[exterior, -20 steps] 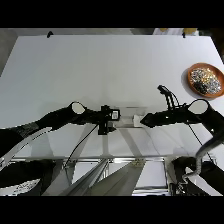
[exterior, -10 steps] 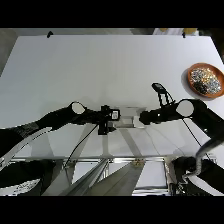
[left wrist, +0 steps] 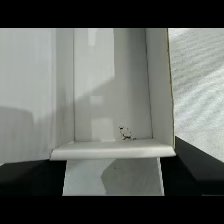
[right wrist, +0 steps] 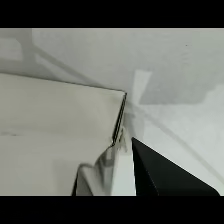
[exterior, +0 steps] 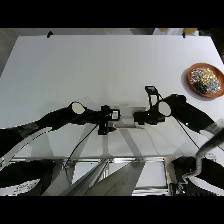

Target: Fold the box and place the chain.

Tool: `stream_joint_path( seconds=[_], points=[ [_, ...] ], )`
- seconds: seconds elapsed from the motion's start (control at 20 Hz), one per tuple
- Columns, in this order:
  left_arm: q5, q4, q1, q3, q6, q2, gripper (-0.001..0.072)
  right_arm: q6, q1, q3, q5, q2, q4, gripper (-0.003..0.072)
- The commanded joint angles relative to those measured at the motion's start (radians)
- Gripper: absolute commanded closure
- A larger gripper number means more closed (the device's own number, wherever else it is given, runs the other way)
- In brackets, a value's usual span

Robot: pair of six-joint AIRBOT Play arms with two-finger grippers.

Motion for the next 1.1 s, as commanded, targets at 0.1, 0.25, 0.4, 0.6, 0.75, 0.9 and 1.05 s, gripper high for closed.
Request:
stream_joint_path(
  seconds=[0.1, 0.25, 0.4, 0.6, 0.75, 0.9, 1.05],
  points=[
    [0.0, 0.0, 0.0, 0.0, 0.0, 0.001, 0.0503, 0.127, 0.068, 0.084, 0.043, -0.088, -0.093, 0.0351],
    [0.0, 0.0, 0.0, 0.0, 0.0, 0.001, 0.0503, 0.154, 0.099, 0.095, 0.043, -0.123, -0.103, 0.0352],
    [0.0, 0.0, 0.0, 0.0, 0.0, 0.001, 0.0503, 0.171, 0.1, 0.095, 0.092, -0.144, -0.126, 0.0403],
    [0.0, 0.0, 0.0, 0.0, 0.0, 0.001, 0.0503, 0.207, 0.1, 0.095, 0.123, -0.184, -0.137, 0.0413],
    [0.0, 0.0, 0.0, 0.0, 0.0, 0.001, 0.0503, 0.206, 0.1, 0.095, 0.122, -0.19, -0.141, 0.0538],
    [0.0, 0.0, 0.0, 0.0, 0.0, 0.0, 0.0503, 0.206, 0.1, 0.095, 0.111, -0.19, -0.145, 0.067],
    [0.0, 0.0, 0.0, 0.0, 0.0, 0.0, 0.0503, 0.201, 0.1, 0.095, 0.098, -0.19, -0.145, 0.0656]
  ],
)
